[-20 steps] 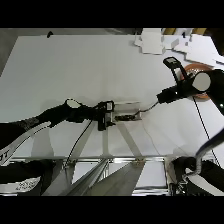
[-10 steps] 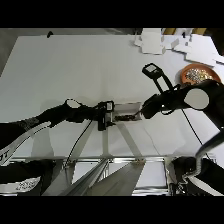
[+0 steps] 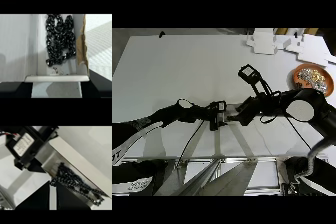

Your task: Fold the box and place the chain.

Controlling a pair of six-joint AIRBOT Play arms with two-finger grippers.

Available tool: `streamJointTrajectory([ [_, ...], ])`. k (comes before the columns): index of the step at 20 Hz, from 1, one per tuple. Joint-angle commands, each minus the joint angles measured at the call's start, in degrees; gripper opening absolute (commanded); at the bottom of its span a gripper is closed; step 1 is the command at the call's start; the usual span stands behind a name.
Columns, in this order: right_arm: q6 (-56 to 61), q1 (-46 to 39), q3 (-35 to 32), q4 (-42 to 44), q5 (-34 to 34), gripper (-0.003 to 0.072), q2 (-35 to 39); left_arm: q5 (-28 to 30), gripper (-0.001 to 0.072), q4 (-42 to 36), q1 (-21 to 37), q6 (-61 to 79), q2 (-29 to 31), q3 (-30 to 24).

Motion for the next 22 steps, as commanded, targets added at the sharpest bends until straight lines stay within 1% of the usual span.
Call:
streamJointTrajectory([
  [1,-0.04,1.88,0.0,1.6,-2.1,0.0018,0.04,0.02,0.017,0.0,0.0,0.02,0.02,0.0],
  [4,0.0,2.38,0.0,1.2,-2.12,0.002,-0.02,0.02,0.017,0.0,0.0,0.02,0.02,0.0],
  [6,0.07,2.36,-0.57,-1.4,-2.27,0.002,-0.31,0.02,0.017,0.0,0.0,0.02,0.02,0.0],
  [8,1.01,2.34,-2.84,-4.13,-2.6,0.002,-0.7,0.02,0.017,0.0,0.0,0.02,0.02,0.0],
  [12,1.14,2.32,-8.76,-5.2,-5.44,0.0025,-3.17,0.0,0.017,0.0,0.0,0.02,0.02,0.0],
  [14,1.14,2.32,-9.25,-5.31,-6.75,0.0127,-4.98,0.0,0.017,0.0,0.0,0.02,0.02,0.0],
  [15,1.11,2.16,-9.2,-5.38,-7.58,0.0205,-5.31,0.02,0.017,0.0,0.0,0.02,0.02,0.0],
  [16,1.11,1.14,-8.83,-4.81,-7.8,0.0268,-5.29,0.02,0.017,0.0,0.0,0.02,0.02,0.0],
  [17,1.11,-0.52,-7.74,-4.63,-6.62,0.03,-5.29,0.02,0.017,0.0,0.0,0.02,0.02,0.0],
  [20,0.24,-7.85,-2.23,-4.7,0.22,0.0296,-5.29,0.02,0.017,0.0,0.0,0.02,0.02,0.0],
  [22,-0.04,-14.45,0.92,-4.7,2.89,0.0289,-5.29,0.02,0.017,0.0,0.0,0.02,0.02,0.0],
])
